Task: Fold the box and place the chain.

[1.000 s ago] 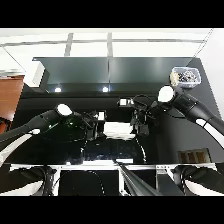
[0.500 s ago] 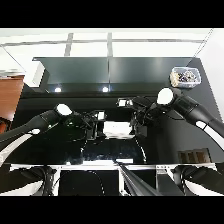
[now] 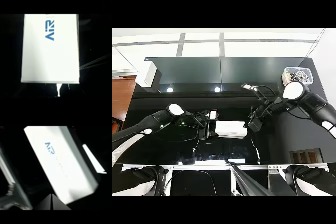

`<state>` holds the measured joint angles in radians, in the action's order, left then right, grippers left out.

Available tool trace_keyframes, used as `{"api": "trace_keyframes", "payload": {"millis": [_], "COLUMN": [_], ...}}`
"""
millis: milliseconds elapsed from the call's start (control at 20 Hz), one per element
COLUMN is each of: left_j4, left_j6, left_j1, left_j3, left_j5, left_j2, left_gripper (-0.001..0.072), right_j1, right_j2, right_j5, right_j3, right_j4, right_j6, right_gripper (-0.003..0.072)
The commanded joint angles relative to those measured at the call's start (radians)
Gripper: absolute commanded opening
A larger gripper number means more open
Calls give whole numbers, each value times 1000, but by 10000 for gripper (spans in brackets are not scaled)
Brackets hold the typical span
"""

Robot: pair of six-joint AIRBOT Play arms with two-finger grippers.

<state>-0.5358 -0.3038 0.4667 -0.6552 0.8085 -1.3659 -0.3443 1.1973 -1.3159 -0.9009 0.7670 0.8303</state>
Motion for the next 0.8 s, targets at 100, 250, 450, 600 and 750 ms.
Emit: {"api": "trace_keyframes", "payload": {"millis": [100, 250, 450, 600, 750], "left_j4": [-2, -2, -2, -2, -2], "left_j6": [-2, -2, -2, -2, -2], "left_j1": [0, 0, 0, 0, 0], "left_j3": [0, -1, -1, -1, -1], "left_j5": [6, 7, 7, 7, 7], "left_j2": [0, 0, 0, 0, 0], "left_gripper": [410, 410, 410, 410, 410], "right_j1": [51, 29, -18, -45, -51], "right_j2": [-14, -14, -14, -13, -13], "right_j5": [100, 325, 441, 497, 510], "right_j3": [264, 360, 365, 365, 365], "right_j4": [-587, -626, -531, -416, -335], "right_j6": [-49, 52, 185, 308, 370], "right_gripper": [14, 14, 14, 14, 14]}}
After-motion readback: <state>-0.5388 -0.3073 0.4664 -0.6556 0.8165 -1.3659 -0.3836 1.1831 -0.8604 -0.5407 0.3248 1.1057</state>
